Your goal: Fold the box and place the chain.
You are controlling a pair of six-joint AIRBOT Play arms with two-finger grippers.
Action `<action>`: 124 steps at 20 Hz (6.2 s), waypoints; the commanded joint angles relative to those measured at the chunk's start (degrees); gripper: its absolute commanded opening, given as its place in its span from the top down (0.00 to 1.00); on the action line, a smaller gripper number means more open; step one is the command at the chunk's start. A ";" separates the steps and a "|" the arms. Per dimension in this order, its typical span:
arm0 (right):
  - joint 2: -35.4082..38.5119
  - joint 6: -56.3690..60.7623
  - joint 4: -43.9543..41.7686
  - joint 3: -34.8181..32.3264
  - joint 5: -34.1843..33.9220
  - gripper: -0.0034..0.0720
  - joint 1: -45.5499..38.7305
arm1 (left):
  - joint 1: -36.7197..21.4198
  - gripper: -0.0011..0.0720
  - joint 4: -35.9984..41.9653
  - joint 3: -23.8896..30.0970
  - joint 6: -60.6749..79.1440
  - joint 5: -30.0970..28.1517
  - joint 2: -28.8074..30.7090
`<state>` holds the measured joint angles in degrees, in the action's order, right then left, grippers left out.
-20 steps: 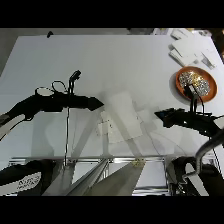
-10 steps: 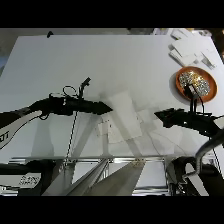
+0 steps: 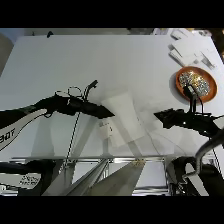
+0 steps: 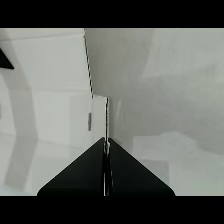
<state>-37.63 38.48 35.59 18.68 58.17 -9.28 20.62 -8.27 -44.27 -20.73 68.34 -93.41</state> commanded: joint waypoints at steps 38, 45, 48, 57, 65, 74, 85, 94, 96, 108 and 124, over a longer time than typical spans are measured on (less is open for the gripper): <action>-0.07 6.67 10.91 16.26 0.92 0.53 0.04 | 14.12 0.98 -8.55 -8.22 39.56 -20.02 -1.44; -0.07 6.67 10.88 16.26 0.92 0.53 0.04 | 14.12 0.97 -8.72 -8.22 39.85 -21.64 -1.53; -0.07 6.67 10.91 16.26 0.94 0.53 0.04 | 14.10 0.96 -8.98 -8.24 39.82 -21.64 -1.53; -0.07 6.01 11.10 16.26 0.92 0.53 0.37 | 14.12 0.97 -9.14 -8.24 39.80 -21.35 -1.53; -0.68 -1.53 20.85 16.26 3.02 0.78 10.91 | 14.12 0.97 -9.14 -8.24 39.80 -21.35 -1.51; -3.78 -1.51 33.48 14.01 14.27 0.93 28.57 | 14.10 0.97 -9.14 -8.22 39.80 -21.35 -1.51; 0.79 -1.57 38.36 0.46 -4.20 0.02 37.40 | 14.12 0.97 -9.14 -8.24 39.80 -21.33 -1.51; 2.71 -7.52 42.03 -8.61 -24.79 0.03 42.49 | 14.10 0.97 -9.14 -8.24 39.80 -21.14 -1.51; 0.48 -7.56 42.49 -8.61 -27.30 0.03 42.47 | 14.12 0.97 -9.14 -8.24 39.80 -21.11 -1.51; -2.75 -21.24 32.11 0.04 -24.20 0.03 31.65 | 14.12 0.97 -9.14 -8.24 39.80 -21.11 -1.51; -19.61 -59.49 0.48 2.97 -9.27 0.03 11.54 | 14.12 0.97 -9.14 -8.24 39.80 -21.14 -1.51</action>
<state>-53.95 -14.13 40.88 21.52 46.41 4.54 34.72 -17.41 -52.53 19.07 47.20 -94.91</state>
